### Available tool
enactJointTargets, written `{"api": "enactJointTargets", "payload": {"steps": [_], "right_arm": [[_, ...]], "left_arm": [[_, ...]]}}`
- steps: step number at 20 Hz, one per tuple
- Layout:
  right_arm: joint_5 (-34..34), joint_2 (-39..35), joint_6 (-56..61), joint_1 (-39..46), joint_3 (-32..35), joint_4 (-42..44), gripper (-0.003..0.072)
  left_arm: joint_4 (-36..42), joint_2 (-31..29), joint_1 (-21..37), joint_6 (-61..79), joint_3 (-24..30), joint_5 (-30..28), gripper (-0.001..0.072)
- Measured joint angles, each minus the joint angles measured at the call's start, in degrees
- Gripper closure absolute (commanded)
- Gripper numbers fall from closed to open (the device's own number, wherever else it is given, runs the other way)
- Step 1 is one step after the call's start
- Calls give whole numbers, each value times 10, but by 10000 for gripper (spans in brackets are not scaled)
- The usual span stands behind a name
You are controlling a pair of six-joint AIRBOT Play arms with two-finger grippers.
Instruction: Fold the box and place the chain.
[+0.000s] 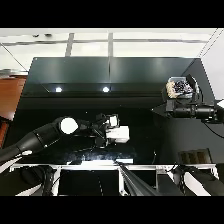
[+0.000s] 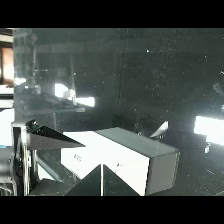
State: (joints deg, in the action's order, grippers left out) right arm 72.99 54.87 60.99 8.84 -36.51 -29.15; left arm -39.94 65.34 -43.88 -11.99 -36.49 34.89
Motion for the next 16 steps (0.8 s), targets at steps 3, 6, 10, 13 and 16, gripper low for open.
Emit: {"api": "enactJointTargets", "payload": {"steps": [3,6,10,13,16], "right_arm": [[-1,0,0,0,0,0,663],[-1,0,0,0,0,-1,663],[-1,0,0,0,0,-1,663],[-1,0,0,0,0,-1,663],[-1,0,0,0,0,-1,663]], "left_arm": [[0,0,0,0,0,4,-1],[0,0,0,0,0,5,-1],[0,5,0,0,0,2,-1],[0,11,0,0,0,-3,-1],[-1,15,0,0,0,-4,-1]]}}
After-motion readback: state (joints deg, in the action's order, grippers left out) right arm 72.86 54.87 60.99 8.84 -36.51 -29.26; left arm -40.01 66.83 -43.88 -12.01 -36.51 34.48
